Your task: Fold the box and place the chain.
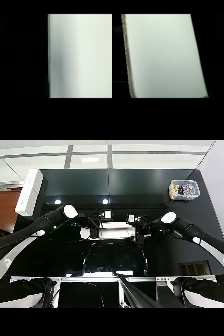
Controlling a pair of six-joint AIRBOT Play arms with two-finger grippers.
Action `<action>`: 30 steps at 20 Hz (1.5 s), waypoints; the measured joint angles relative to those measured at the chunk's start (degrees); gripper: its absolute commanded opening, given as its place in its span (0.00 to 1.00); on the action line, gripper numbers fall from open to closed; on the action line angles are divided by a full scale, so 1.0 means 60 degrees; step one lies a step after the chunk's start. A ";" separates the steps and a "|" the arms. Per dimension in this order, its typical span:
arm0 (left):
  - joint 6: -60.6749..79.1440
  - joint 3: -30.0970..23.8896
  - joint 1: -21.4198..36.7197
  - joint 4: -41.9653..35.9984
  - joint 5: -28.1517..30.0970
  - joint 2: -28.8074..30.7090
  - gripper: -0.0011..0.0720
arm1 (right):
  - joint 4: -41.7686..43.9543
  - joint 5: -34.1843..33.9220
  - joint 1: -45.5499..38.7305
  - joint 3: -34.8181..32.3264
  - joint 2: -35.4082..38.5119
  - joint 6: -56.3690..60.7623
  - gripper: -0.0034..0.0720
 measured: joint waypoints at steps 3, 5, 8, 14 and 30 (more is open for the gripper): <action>-0.0004 0.0004 0.0004 0.0000 -0.0018 0.0000 0.05 | -0.0171 -0.0069 0.0000 -0.0004 -0.0084 -0.0022 0.98; -0.0004 0.0000 0.0004 0.0000 -0.0055 0.0000 0.05 | -0.0204 -0.0080 0.0000 -0.0004 -0.0149 -0.0215 0.98; -0.0004 0.0000 0.0004 0.0000 -0.0055 0.0000 0.05 | -0.0215 -0.0127 0.0011 0.0004 -0.0211 -0.0437 0.98; -0.0004 0.0004 0.0004 0.0000 -0.0055 0.0000 0.05 | -0.0240 -0.0382 0.0208 0.0022 -0.0280 -0.0572 0.98; -0.0004 0.0000 0.0004 0.0000 -0.0080 0.0004 0.10 | -0.0448 -0.0576 0.0280 0.0080 -0.0339 -0.0401 0.68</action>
